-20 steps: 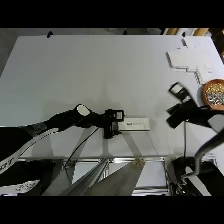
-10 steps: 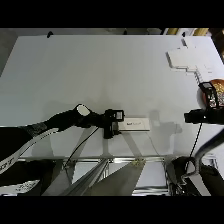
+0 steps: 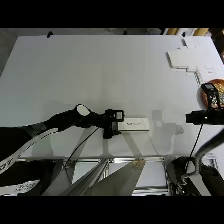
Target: Fold the box and place the chain.
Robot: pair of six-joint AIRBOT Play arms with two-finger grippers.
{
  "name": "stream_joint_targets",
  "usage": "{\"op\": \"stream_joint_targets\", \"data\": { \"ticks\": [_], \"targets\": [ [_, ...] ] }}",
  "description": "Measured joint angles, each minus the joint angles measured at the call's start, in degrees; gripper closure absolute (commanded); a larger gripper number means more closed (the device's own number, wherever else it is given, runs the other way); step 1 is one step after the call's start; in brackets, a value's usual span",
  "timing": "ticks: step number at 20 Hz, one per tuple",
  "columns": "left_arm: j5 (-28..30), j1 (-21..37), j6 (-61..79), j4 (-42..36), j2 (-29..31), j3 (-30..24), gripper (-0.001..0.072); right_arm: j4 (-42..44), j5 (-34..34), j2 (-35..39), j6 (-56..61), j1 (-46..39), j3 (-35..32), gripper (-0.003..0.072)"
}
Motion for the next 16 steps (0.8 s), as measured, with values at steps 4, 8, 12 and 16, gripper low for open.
{"op": "stream_joint_targets", "data": {
  "ticks": [4, 8, 12, 16],
  "targets": [
    [-0.09, 4.39, -9.29, 7.61, 7.48, 0.04, 0.0457, -0.02, 0.0, 0.0, 0.04, 0.0, 0.0, 0.067],
    [-0.07, 18.03, -32.98, 25.57, 18.58, 0.04, 0.0457, -0.02, 0.02, 0.0, 0.07, 0.0, 0.0, 0.067],
    [-0.9, 39.28, -59.04, 40.87, 25.35, 0.04, 0.0456, 0.0, 0.02, 0.0, 0.07, 0.0, 0.0, 0.067],
    [-1.57, 60.41, -75.32, 46.77, 27.41, 0.0, 0.0453, 0.0, 0.04, 0.0, 0.07, 0.0, 0.0, 0.067]
  ]
}}
